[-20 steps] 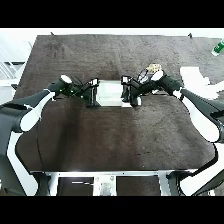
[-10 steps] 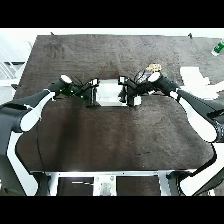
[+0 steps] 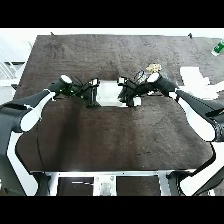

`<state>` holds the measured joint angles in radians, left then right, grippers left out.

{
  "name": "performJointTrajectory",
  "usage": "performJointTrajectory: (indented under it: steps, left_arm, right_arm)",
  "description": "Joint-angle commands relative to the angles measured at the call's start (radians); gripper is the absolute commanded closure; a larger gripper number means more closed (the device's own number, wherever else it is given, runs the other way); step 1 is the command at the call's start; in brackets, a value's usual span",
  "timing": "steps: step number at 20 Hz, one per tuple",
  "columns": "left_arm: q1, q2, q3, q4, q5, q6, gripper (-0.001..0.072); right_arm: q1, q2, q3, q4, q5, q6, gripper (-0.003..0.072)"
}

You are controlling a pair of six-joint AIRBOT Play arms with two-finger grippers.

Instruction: Fold the box and place the chain.

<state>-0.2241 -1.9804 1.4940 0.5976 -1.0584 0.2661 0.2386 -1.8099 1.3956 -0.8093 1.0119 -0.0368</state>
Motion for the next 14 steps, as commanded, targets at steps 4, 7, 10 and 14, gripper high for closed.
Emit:
performJointTrajectory:
  steps: [4,7,10,14]
  left_arm:
    - [0.0,0.0,0.001,0.001,0.0,0.0,0.0086]
    - [0.0,0.0,0.001,0.001,0.0,0.0,0.0086]
    - [0.0,0.0,0.001,0.001,0.0,0.0,0.0086]
    - [0.0,0.0,0.001,0.001,0.0,0.0,0.0086]
  right_arm:
    - [-0.046,0.01,0.001,-0.112,0.028,0.09,0.0577]
    - [-0.078,0.03,0.0,-0.116,0.064,0.13,0.0577]
    - [-0.089,0.071,0.001,-0.116,0.064,0.229,0.0675]
    - [-0.107,0.156,0.001,-0.116,0.062,0.495,0.0677]
